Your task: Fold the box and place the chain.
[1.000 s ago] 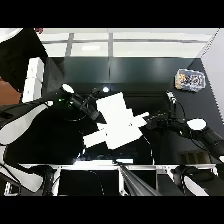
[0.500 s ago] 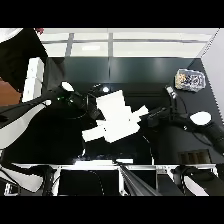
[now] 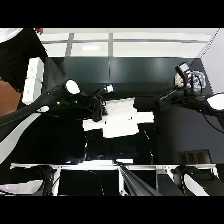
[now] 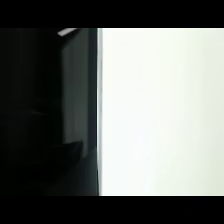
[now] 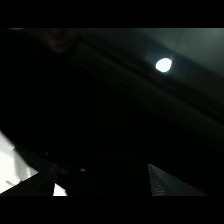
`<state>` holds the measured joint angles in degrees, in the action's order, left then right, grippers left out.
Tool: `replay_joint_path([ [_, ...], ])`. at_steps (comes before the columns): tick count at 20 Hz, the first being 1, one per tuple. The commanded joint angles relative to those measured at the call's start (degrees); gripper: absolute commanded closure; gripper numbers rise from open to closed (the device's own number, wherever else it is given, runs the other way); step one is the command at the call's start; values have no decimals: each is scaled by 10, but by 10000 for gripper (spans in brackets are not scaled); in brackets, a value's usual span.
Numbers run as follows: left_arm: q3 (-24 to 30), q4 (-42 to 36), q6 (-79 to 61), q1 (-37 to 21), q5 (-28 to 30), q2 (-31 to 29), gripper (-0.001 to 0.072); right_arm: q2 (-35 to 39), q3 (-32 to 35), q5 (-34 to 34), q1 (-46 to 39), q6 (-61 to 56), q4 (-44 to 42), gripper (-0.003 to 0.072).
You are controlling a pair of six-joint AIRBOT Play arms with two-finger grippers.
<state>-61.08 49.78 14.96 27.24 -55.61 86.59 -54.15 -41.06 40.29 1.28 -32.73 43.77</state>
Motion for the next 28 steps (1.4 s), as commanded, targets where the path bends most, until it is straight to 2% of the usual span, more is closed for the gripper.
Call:
replay_joint_path([
  [1, 1, 16, -74, 22, 13, -11, 690, 0, -4, -10, -2, 18, 94, 59],
  [3, 5, 30, -75, 27, 49, -11, 690, 0, 16, 6, -2, 17, 119, 59],
  [9, 73, 3, -94, 42, 153, -28, 692, -1, 79, 6, -1, 71, 112, 60],
  [12, 96, 0, -103, 51, 154, -34, 691, -1, 87, 9, 0, 107, 104, 61],
  [14, 108, -16, -103, 50, 154, -38, 691, -1, 87, 13, 0, 150, 90, 155],
  [17, 113, -21, -143, 49, 150, -45, 689, -2, 87, 25, 0, 181, 83, 154],
  [20, 113, -23, -189, 33, 121, -44, 685, -6, 87, 55, 3, 183, 72, 154],
  [25, 113, -21, -206, 30, 121, -41, 685, -6, 87, 41, 44, 181, 64, 134],
  [26, 113, -21, -206, 30, 120, -41, 685, -6, 87, 36, 49, 181, 46, 15],
  [27, 113, -21, -206, 30, 120, -41, 685, -6, 86, 34, 55, 183, 18, -29],
  [28, 113, -21, -205, 30, 120, -41, 685, -6, 83, 34, 62, 191, -5, -29],
])
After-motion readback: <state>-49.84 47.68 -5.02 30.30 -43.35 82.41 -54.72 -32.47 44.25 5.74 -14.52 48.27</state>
